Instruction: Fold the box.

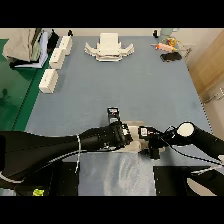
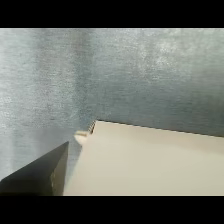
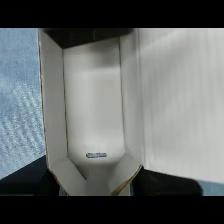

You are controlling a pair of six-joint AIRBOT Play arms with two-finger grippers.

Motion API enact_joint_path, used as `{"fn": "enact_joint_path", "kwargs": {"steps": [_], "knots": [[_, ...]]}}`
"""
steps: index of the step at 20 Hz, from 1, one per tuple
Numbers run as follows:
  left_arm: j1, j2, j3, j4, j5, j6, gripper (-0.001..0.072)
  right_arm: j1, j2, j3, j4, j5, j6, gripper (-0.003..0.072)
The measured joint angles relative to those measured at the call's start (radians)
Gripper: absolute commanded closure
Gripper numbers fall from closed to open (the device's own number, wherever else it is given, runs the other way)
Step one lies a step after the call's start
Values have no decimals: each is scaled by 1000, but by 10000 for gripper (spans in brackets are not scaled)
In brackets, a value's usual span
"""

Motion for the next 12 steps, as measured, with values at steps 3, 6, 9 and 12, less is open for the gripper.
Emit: {"fn": "enact_joint_path", "kwargs": {"steps": [3,6,9,12], "knots": [[1,2,11,-8,-11,-2,221,0,0,0,0,0,0,137],[1,3,18,-6,-35,-3,375,0,0,0,0,0,0,137],[1,-6,21,-3,-46,-2,374,0,0,0,0,0,0,137],[1,-27,23,-3,-50,2,375,0,0,0,0,0,0,137]]}}
